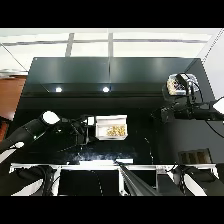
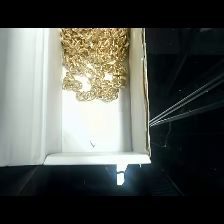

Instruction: Fold the box and place the chain.

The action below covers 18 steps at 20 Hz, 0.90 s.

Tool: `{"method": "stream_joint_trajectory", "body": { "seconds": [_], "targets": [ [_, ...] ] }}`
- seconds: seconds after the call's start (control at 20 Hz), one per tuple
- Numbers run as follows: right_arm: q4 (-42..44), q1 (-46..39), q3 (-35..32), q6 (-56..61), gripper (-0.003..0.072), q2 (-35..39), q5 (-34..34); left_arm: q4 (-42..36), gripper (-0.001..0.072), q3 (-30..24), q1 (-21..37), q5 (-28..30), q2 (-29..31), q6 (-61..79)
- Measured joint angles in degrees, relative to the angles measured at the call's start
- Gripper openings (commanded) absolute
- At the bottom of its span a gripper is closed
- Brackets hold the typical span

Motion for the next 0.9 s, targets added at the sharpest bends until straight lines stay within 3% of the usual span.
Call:
{"method": "stream_joint_trajectory", "body": {
  "seconds": [0.9],
  "targets": [
    [0.0, 0.0, 0.0, 0.0, 0.07, 0.0, -0.2, -0.7, 0.069, 0.2, 0.0, 0.0, -3.0, 0.9]
  ]
}}
